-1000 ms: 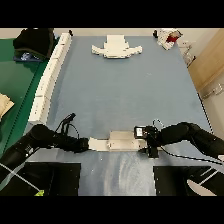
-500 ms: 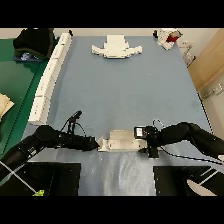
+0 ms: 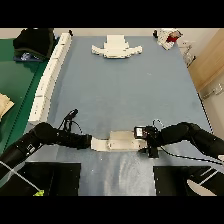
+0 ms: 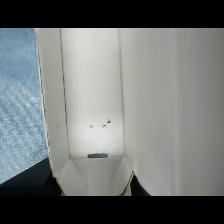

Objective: Fold the box.

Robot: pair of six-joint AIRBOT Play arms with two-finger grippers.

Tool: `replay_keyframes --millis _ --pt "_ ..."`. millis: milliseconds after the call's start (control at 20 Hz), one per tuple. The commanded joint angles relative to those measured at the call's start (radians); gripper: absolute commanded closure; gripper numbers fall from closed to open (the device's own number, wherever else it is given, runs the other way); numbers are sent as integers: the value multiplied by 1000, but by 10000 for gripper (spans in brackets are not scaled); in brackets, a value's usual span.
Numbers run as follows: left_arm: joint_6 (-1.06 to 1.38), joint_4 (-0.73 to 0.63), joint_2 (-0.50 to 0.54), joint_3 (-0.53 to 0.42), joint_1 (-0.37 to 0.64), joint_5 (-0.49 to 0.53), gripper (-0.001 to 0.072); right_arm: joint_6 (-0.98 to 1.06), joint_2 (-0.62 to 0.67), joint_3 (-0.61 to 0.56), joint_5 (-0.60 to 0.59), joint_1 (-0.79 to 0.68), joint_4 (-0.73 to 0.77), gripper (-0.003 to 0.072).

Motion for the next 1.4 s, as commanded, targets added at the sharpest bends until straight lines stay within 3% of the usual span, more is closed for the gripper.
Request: replay_keyframes --millis 0,300,500,1100,1350 --pt "-92 93 -18 2 16 14 699 0 0 1 0 0 0 177" --pt "-73 30 -110 2 -84 97 699 0 0 1 0 0 0 177" --pt "-72 3 -114 6 -145 139 699 0 0 1 0 0 0 178" --pt "-51 -10 -117 39 -148 104 699 0 0 1 0 0 0 178" --pt "60 -164 -120 39 -148 92 699 0 0 1 0 0 0 177"
